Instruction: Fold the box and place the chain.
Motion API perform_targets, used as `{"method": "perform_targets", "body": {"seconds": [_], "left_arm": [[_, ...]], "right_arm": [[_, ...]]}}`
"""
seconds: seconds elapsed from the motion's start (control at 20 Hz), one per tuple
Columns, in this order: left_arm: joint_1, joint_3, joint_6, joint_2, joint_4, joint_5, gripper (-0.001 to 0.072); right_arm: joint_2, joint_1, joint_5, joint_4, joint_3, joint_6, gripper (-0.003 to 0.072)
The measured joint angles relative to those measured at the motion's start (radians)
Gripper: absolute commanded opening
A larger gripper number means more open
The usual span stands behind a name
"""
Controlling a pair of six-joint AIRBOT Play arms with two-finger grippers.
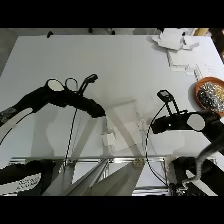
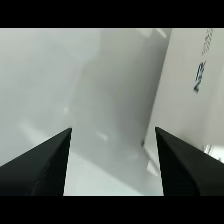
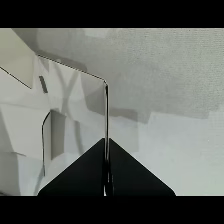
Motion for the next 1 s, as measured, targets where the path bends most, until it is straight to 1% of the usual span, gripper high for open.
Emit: {"method": "perform_targets", "body": {"seconds": [0.05, 0.2, 0.35, 0.45, 0.7, 0.85, 1.0], "left_arm": [[0.034, 0.000, 0.000, 0.005, 0.009, -0.037, 0.0632], [0.100, 0.000, 0.004, 0.011, 0.022, -0.124, 0.0632], [0.091, 0.000, 0.023, 0.013, 0.026, -0.150, 0.0636], [0.046, 0.000, 0.036, 0.006, 0.013, -0.114, 0.0642], [-0.089, 0.000, 0.069, -0.051, -0.052, 0.025, 0.0643], [-0.127, 0.000, 0.102, -0.085, -0.106, 0.080, 0.0639], [-0.143, 0.000, 0.144, -0.104, -0.166, 0.110, 0.0617]], "right_arm": [[0.000, 0.000, 0.000, 0.000, 0.000, 0.000, 0.0023], [0.000, 0.000, 0.000, 0.000, 0.000, 0.000, 0.0023], [0.000, 0.000, 0.000, 0.000, 0.000, 0.000, 0.0023], [0.000, 0.000, -0.001, 0.000, 0.000, 0.000, 0.0023], [0.000, 0.000, -0.001, 0.000, 0.000, 0.000, 0.0023], [0.000, 0.000, -0.001, 0.000, 0.000, 0.000, 0.0023], [0.000, 0.000, -0.001, 0.000, 0.000, 0.000, 0.0023]]}}
